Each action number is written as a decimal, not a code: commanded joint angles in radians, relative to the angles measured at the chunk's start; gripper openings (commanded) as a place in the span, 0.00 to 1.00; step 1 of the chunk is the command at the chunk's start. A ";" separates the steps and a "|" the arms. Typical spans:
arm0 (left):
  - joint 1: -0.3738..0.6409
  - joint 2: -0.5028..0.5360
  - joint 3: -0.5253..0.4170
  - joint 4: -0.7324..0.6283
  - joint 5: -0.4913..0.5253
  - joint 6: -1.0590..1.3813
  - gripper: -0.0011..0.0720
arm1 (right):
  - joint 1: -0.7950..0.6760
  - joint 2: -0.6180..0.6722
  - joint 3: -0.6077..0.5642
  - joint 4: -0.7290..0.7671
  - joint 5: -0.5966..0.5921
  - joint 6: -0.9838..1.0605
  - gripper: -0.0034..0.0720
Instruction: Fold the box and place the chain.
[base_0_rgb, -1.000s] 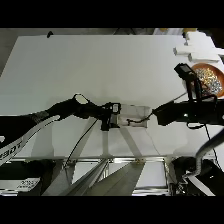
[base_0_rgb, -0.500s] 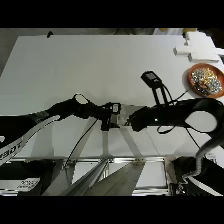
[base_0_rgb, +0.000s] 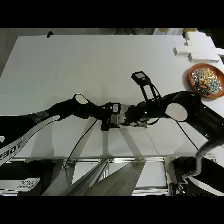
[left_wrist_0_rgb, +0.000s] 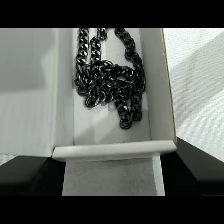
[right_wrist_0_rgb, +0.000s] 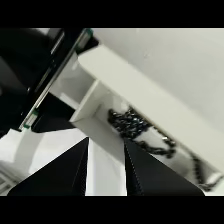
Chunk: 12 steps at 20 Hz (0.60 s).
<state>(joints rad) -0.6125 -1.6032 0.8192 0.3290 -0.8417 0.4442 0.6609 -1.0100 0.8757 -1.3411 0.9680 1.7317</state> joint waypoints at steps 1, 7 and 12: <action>0.000 0.000 0.000 0.000 0.000 0.000 0.11 | -0.092 -0.007 0.120 -0.013 0.129 -0.059 0.29; 0.000 0.000 0.000 0.000 0.000 0.000 0.11 | -0.375 -0.042 0.183 -0.143 0.121 -0.095 0.07; 0.000 0.000 0.000 0.000 0.000 0.000 0.11 | -0.491 -0.164 0.090 -0.235 0.120 -0.061 0.23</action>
<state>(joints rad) -0.6125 -1.6032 0.8192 0.3290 -0.8417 0.4446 0.2356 -1.1191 1.0100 -1.5215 1.1011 1.6604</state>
